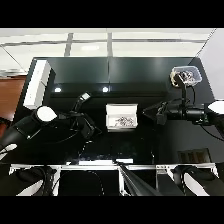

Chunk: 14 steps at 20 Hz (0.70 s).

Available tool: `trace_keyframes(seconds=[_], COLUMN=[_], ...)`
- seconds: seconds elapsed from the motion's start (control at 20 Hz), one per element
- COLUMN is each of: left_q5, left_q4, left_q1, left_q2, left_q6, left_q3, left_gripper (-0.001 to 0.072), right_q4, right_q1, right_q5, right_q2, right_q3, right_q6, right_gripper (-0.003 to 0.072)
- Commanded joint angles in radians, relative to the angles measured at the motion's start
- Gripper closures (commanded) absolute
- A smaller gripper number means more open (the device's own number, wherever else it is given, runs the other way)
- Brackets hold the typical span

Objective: Fold the box and place the chain.

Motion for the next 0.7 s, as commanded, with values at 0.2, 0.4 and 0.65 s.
trace_keyframes(seconds=[0.2, 0.4, 0.65], left_q5=[0.094, 0.009, 0.005], left_q4=[0.01, -0.073, -0.183], left_q1=[-0.033, 0.019, 0.042], left_q2=[-0.127, -0.264, -0.323], left_q6=[0.692, 0.818, 0.89], left_q3=[0.026, 0.12, 0.137], left_gripper=[-0.0006, -0.0009, -0.001], right_q4=[0.002, 0.002, 0.002], right_q1=[0.0, 0.0, 0.002], right_q5=[-0.009, -0.006, -0.006], right_q2=[-0.001, -0.001, -0.001], right_q3=[0.0, 0.0, 0.0], right_q6=[0.027, 0.035, 0.039], right_gripper=[0.0424, 0.0424, 0.0424])
